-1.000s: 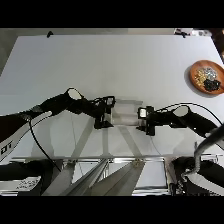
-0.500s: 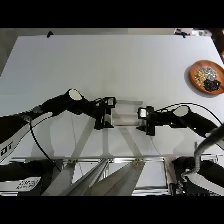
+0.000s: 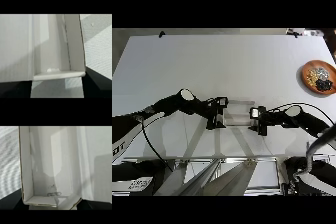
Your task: Fold the box and place the chain.
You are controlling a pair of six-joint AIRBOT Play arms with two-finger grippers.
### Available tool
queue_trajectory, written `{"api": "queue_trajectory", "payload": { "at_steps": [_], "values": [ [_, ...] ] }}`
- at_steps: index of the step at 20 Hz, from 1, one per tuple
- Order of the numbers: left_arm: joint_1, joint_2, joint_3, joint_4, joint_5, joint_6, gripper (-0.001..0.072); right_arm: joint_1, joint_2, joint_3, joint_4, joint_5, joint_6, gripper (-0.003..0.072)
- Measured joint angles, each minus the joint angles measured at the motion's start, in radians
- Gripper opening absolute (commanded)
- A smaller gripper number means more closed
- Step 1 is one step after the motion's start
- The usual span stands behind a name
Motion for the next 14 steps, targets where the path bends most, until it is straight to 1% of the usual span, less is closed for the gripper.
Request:
{"api": "queue_trajectory", "payload": {
  "at_steps": [1, 2, 3, 4, 7, 11, 14],
  "values": [
    [0.000, 0.000, 0.000, 0.000, 0.000, 0.000, 0.0506, 0.000, 0.000, 0.000, 0.000, 0.000, 0.000, 0.0390],
    [0.000, 0.000, 0.000, 0.000, 0.000, 0.000, 0.0506, 0.000, 0.000, 0.000, 0.000, 0.000, 0.000, 0.0390],
    [0.000, 0.000, 0.000, 0.000, -0.001, 0.000, 0.0506, 0.000, 0.000, 0.000, 0.000, 0.000, 0.000, 0.0392],
    [0.000, 0.000, 0.000, 0.000, -0.001, 0.000, 0.0506, 0.000, 0.000, 0.000, 0.000, 0.001, 0.000, 0.0429],
    [-0.001, 0.000, 0.000, 0.000, -0.005, -0.001, 0.0506, 0.000, 0.005, 0.000, -0.004, 0.004, 0.002, 0.0705],
    [-0.002, -0.001, -0.001, -0.003, -0.014, -0.002, 0.0506, 0.001, 0.033, -0.001, -0.020, 0.013, 0.002, 0.0706],
    [-0.002, -0.001, -0.001, -0.005, -0.011, -0.002, 0.0503, 0.001, 0.058, 0.000, -0.057, 0.017, 0.050, 0.0707]
  ]
}}
